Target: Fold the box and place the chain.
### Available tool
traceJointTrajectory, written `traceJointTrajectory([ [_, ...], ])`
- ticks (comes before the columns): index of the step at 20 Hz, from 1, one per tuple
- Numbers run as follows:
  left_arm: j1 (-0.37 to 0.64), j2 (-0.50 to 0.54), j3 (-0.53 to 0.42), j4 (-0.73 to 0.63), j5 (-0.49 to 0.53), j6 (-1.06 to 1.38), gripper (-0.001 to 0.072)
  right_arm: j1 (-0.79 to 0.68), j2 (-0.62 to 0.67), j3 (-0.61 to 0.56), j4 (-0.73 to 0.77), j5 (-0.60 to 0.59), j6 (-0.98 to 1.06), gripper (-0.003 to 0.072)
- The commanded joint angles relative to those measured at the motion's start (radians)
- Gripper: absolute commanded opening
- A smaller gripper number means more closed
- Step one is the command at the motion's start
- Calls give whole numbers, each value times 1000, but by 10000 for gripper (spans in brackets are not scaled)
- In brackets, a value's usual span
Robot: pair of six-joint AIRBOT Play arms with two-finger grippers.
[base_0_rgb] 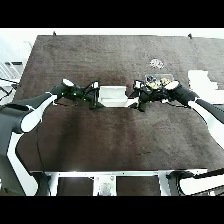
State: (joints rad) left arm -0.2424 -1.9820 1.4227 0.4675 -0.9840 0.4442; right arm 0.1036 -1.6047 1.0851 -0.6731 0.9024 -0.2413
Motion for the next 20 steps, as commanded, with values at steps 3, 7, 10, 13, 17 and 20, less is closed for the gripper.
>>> traceJointTrajectory([
  [3, 1, -1, 0, 6, 3, 0, 60, 2, -7, 25, 3, 1, -26, 638],
  [7, 1, -1, 0, 6, -2, -2, 60, 23, -43, 70, 6, 38, -25, 637],
  [10, 1, -1, 0, 6, -2, -2, 60, 30, -69, 86, 2, 45, -21, 637],
  [13, 1, -1, 0, 6, -3, -2, 60, 27, -72, 87, 2, 45, -22, 591],
  [17, 1, -1, 0, 4, -4, -2, 60, 32, -72, 89, 2, 45, -22, 444],
  [20, 1, -1, 0, 4, -4, -2, 60, 37, -73, 89, 3, 41, -22, 340],
])
